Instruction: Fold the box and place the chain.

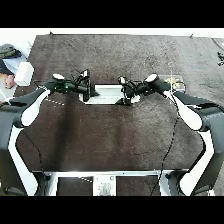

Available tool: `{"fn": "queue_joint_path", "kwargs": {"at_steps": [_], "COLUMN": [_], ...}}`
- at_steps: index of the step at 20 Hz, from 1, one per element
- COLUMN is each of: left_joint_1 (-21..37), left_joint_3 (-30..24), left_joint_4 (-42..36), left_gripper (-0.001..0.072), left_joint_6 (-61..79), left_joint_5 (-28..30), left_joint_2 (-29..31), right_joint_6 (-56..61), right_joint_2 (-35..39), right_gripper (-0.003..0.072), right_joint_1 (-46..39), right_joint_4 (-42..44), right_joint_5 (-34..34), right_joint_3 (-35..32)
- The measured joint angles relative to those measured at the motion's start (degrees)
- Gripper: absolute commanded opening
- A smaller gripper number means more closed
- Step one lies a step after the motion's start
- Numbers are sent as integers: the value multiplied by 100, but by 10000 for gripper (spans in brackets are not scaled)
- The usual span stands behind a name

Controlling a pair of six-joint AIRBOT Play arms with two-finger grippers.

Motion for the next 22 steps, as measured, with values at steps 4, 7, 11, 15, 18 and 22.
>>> {"fn": "queue_joint_path", "kwargs": {"at_steps": [4, 7, 11, 15, 18, 22], "left_joint_1": [9, 136, 540, 896, 949, 667], "left_joint_3": [20, 81, 142, 164, 164, -101], "left_joint_4": [-33, -28, -13, 0, 85, 424], "left_gripper": [392, 393, 392, 8, 5, 4], "left_joint_6": [2, -24, -39, -133, -446, -850], "left_joint_5": [-52, -214, -625, -1228, -1596, -1528], "left_joint_2": [52, 170, 393, 638, 839, 1335], "right_joint_6": [0, 0, 0, 0, 0, 0], "right_joint_2": [0, 0, 0, 0, 0, 0], "right_gripper": [437, 437, 437, 437, 437, 437], "right_joint_1": [0, 0, 0, 0, 0, 0], "right_joint_4": [-4, -9, -20, -20, -20, -22], "right_joint_5": [15, 24, 42, 50, 55, 61], "right_joint_3": [0, 2, 2, 2, 2, 2]}}
